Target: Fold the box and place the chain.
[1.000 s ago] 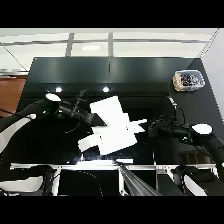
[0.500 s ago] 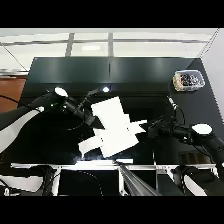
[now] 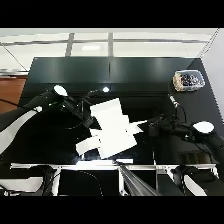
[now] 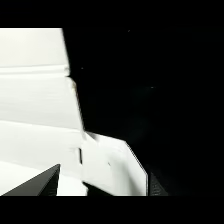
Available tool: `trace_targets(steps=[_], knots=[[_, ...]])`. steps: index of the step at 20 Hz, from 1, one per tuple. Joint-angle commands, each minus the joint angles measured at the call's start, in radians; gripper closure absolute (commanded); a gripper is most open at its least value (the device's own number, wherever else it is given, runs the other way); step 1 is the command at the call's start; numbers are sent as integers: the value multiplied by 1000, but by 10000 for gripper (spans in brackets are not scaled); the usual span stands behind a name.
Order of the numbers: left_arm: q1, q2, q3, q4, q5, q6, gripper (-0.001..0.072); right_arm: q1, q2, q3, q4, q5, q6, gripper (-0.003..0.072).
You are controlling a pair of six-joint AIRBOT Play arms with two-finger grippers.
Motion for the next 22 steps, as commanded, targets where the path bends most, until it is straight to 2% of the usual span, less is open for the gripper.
trace_targets(steps=[1, 4, 6, 7, 9, 15, 22], knots=[[-6, 106, -1, 54, 63, 5, 688, -72, 2, 110, -232, 127, 87, 90], [-88, 261, -54, 104, 257, 110, 688, -116, 3, 242, -394, 293, 63, 91], [-168, 340, -129, 106, 422, 354, 687, -109, 3, 262, -404, 327, -14, 91], [-195, 349, -154, 146, 464, 453, 687, -100, 3, 262, -408, 325, -51, 91], [-223, 325, -177, 197, 486, 463, 686, -73, 2, 262, -410, 308, -97, 91], [-229, 224, -185, 196, 513, 465, 686, 56, 2, 262, -417, 272, -188, 91], [-230, 211, -185, 196, 515, 499, 685, 247, -4, 207, -545, 159, -213, 91]])
